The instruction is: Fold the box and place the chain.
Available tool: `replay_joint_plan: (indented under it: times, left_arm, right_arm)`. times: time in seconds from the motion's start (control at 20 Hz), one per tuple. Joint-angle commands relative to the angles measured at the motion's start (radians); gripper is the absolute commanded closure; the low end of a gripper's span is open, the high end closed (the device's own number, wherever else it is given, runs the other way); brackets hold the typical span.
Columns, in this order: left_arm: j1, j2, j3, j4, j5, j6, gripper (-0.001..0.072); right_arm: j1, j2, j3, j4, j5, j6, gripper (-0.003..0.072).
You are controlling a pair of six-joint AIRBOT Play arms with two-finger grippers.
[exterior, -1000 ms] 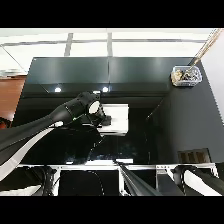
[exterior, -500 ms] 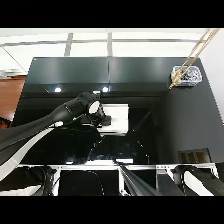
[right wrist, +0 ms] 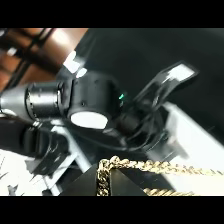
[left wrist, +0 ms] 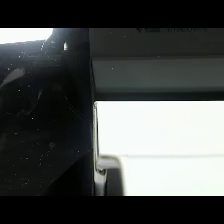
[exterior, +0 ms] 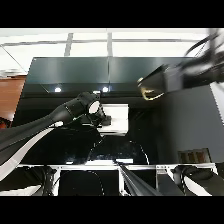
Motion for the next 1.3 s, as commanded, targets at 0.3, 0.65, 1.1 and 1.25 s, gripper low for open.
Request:
replay_joint_plan:
  times: [0.3, 0.65, 1.1, 1.25]
  left_arm:
    - [0.0, 0.0, 0.001, 0.0, 0.0, 0.0, 0.0679]
    - [0.0, 0.0, 0.001, 0.0, 0.0, 0.0, 0.0679]
    - [0.0, 0.0, 0.001, 0.0, 0.0, 0.0, 0.0679]
    - [0.0, 0.0, 0.001, 0.0, 0.0, 0.0, 0.0679]
  right_arm:
    - [0.167, -0.031, -0.27, 0.08, -0.199, -0.006, 0.0663]
    - [0.167, -0.037, -0.381, 0.039, -0.287, 0.003, 0.0661]
    - [0.169, -0.076, -0.46, 0.032, -0.374, 0.007, 0.0661]
    - [0.169, -0.076, -0.46, 0.032, -0.374, 0.006, 0.066]
